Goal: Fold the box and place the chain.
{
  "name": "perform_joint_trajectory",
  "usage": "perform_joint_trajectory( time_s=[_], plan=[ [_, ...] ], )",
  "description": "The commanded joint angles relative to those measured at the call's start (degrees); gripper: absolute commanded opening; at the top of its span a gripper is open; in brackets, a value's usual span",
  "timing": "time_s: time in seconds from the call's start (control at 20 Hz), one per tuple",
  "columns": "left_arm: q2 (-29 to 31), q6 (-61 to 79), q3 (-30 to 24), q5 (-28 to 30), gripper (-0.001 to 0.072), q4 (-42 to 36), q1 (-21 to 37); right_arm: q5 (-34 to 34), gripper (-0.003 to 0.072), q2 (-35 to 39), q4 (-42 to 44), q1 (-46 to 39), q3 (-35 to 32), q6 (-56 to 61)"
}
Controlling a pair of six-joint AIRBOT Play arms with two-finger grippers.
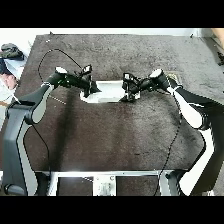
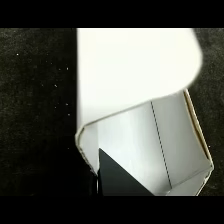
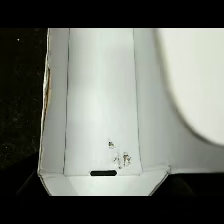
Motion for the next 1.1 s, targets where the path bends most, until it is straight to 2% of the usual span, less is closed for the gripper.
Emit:
perform_joint_trajectory(
  time_s=[0.0,0.5,0.75,1.05],
  plan=[
    [0.00,0.00,-0.02,0.11,0.0012,-0.24,0.04,-0.90,0.0652,-0.11,0.00,0.20,0.09,0.02],
    [0.00,0.00,-0.02,0.13,0.0012,-0.17,0.04,0.66,0.0651,-2.93,2.60,0.04,0.17,1.53],
    [-0.04,0.00,-0.02,0.13,0.0012,-0.17,0.04,2.89,0.0651,-3.41,2.86,0.04,3.48,3.08],
    [-0.04,0.00,-0.02,0.11,0.0012,-0.17,0.04,3.37,0.0650,-4.17,2.05,0.04,3.74,4.39]
  ],
)
